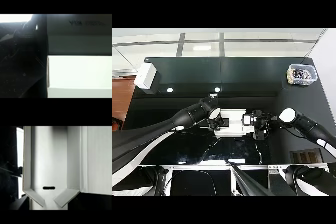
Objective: Fold the box and place the chain.
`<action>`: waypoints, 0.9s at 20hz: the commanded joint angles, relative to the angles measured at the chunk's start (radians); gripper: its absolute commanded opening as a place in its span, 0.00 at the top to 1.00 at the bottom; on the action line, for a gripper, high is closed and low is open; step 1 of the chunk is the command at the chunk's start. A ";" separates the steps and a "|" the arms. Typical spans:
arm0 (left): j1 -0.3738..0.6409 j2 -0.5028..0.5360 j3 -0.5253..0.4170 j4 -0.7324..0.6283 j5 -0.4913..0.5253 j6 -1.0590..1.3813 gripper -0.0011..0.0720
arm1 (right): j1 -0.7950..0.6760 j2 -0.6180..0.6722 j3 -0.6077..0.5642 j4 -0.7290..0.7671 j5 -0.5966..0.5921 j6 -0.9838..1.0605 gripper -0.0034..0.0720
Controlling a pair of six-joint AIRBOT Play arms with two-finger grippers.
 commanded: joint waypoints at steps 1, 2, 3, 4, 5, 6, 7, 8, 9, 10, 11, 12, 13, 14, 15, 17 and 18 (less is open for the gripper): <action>0.000 0.000 0.000 0.000 -0.002 0.000 0.95 | 0.000 0.016 0.001 -0.028 0.006 0.013 0.39; 0.000 0.000 0.000 0.000 -0.002 0.000 0.95 | 0.000 0.016 0.001 -0.027 0.006 0.012 0.40; 0.000 0.000 0.000 0.000 -0.002 0.000 0.95 | 0.001 0.016 0.001 -0.027 0.009 0.013 0.40; 0.000 0.000 0.000 0.000 -0.002 0.000 0.95 | 0.000 0.016 0.001 -0.027 0.018 0.013 0.53; 0.000 0.000 0.000 0.000 -0.001 0.000 0.95 | 0.000 0.016 0.001 -0.027 0.029 0.013 0.63; 0.000 0.000 0.000 0.000 -0.001 0.000 0.95 | 0.001 0.016 0.001 -0.022 0.041 0.014 0.63; 0.000 0.000 0.000 0.000 -0.002 0.000 0.95 | 0.001 0.016 0.001 -0.013 0.049 0.018 0.63; 0.000 0.000 0.000 0.000 -0.002 0.000 0.95 | 0.001 0.016 0.000 -0.007 0.051 0.027 0.63; 0.000 0.000 0.000 0.000 -0.002 0.000 0.95 | 0.001 0.016 0.001 0.013 0.051 0.040 0.63; 0.000 0.000 0.000 -0.001 -0.002 0.000 0.95 | 0.001 0.016 0.000 0.037 0.051 0.043 0.63; 0.000 0.000 0.000 0.000 -0.002 0.000 0.95 | 0.001 0.016 0.000 0.070 0.050 0.043 0.63; 0.000 0.000 0.000 0.000 -0.002 0.000 0.95 | 0.002 0.015 0.000 0.108 0.050 0.043 0.63; 0.000 0.000 0.000 -0.001 -0.002 0.000 0.95 | 0.003 0.014 0.000 0.142 0.049 0.043 0.63; 0.000 0.000 0.000 0.000 -0.001 0.000 0.95 | 0.004 0.012 0.000 0.165 0.045 0.043 0.63; 0.000 0.000 0.000 -0.001 -0.001 0.000 0.95 | 0.003 0.005 0.000 0.182 0.042 0.043 0.63; 0.000 0.000 0.000 0.000 -0.001 0.000 0.95 | 0.003 -0.022 0.000 0.214 0.039 0.043 0.63; 0.000 0.000 0.000 0.000 -0.001 0.000 0.95 | 0.003 -0.037 0.000 0.237 0.032 0.042 0.63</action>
